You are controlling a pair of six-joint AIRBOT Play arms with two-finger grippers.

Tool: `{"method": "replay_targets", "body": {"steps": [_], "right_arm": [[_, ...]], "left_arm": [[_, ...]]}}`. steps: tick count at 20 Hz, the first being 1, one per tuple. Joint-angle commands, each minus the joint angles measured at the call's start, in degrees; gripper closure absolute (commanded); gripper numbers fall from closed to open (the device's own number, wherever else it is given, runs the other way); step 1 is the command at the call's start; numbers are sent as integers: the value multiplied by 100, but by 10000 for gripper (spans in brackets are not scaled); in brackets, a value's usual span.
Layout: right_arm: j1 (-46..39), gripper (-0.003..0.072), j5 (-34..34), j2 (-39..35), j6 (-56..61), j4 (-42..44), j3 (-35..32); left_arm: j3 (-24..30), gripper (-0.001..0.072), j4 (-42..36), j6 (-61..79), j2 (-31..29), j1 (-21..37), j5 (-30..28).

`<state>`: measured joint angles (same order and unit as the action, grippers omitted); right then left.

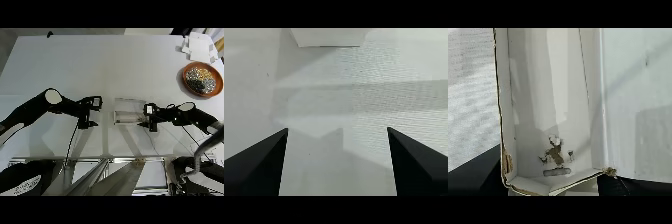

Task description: Fold the box and place the chain.

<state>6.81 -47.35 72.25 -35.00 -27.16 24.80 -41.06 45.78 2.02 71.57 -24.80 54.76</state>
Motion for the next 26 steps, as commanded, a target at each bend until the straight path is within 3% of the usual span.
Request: {"method": "replay_targets", "body": {"steps": [1,4,10,17,26], "right_arm": [[-2,274,-2,2,2,2,0],[-2,274,0,2,2,2,0],[-2,274,0,2,4,2,0],[-2,274,0,2,2,2,0],[-2,274,0,0,2,2,0]], "left_arm": [[22,9,-503,1012,210,2,-192],[22,9,-1001,1460,474,-186,-306],[22,9,-1029,1585,960,-636,-586],[20,7,-1541,1558,1032,-815,-1335],[-260,3,-2070,1554,1373,-815,-1154]]}}
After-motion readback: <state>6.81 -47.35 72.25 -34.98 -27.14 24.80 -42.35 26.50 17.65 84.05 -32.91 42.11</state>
